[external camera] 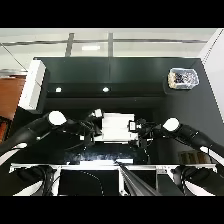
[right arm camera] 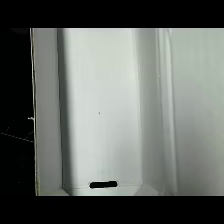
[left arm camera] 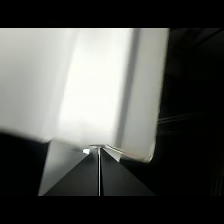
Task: Fold the box and place the chain.
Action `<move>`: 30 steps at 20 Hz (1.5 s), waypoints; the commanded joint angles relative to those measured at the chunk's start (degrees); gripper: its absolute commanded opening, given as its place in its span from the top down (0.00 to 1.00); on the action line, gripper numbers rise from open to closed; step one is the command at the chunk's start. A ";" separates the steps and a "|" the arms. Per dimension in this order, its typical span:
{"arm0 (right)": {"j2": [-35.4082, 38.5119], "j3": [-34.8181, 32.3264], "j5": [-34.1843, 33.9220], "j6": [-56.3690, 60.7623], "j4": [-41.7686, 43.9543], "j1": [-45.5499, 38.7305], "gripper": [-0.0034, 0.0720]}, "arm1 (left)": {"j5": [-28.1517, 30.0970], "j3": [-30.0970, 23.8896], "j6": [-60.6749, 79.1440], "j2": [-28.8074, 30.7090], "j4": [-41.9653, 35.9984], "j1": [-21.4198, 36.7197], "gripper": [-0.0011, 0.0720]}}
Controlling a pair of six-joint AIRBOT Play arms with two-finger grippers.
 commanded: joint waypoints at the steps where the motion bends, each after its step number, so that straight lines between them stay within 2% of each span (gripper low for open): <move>1: -0.02 -0.02 0.04 -0.04 -0.04 0.07 0.25 | -4.31 0.00 -14.03 7.06 10.91 9.57 0.95; 3: -0.02 -0.02 0.04 -0.04 -0.04 0.07 0.25 | -7.50 -0.04 -24.39 10.29 12.70 20.33 0.95; 6: -0.02 -0.02 0.04 -0.04 -0.04 0.07 0.25 | -16.04 -0.42 -39.98 9.42 12.81 36.44 0.95; 8: -0.02 -0.02 0.00 0.00 -0.04 0.07 0.25 | -17.05 -1.97 -41.31 7.78 12.35 42.53 0.95; 10: -0.02 -0.02 0.02 -0.02 -0.04 0.07 0.25 | -15.50 -5.53 -45.68 5.81 7.17 44.72 0.95; 12: -0.02 -0.02 0.02 -0.02 -0.04 0.07 0.25 | -16.85 -8.41 -43.85 2.43 1.70 43.19 0.95; 14: -0.02 -0.02 0.02 -0.02 -0.04 0.07 0.25 | -18.69 -9.01 -42.75 -1.92 -1.29 39.32 0.95; 19: -0.02 -0.02 0.02 -0.02 -0.04 0.07 0.25 | -16.28 -8.98 -34.29 -9.97 -12.87 29.24 0.95; 22: -0.02 -0.02 0.02 -0.02 -0.04 0.07 0.25 | -14.36 -8.79 -32.70 -11.04 -14.14 25.75 0.95; 27: -0.02 -0.02 0.02 0.00 -0.04 0.07 0.25 | -14.60 -7.50 -31.82 -10.75 -13.99 22.97 0.94; 28: -0.02 -0.02 0.02 0.00 -0.04 0.07 0.25 | -15.47 -6.95 -30.84 -10.75 -14.01 22.18 0.77; 30: -0.02 -0.02 0.00 0.00 -0.04 0.07 0.25 | -18.62 -5.29 -28.11 -10.73 -14.01 20.41 0.38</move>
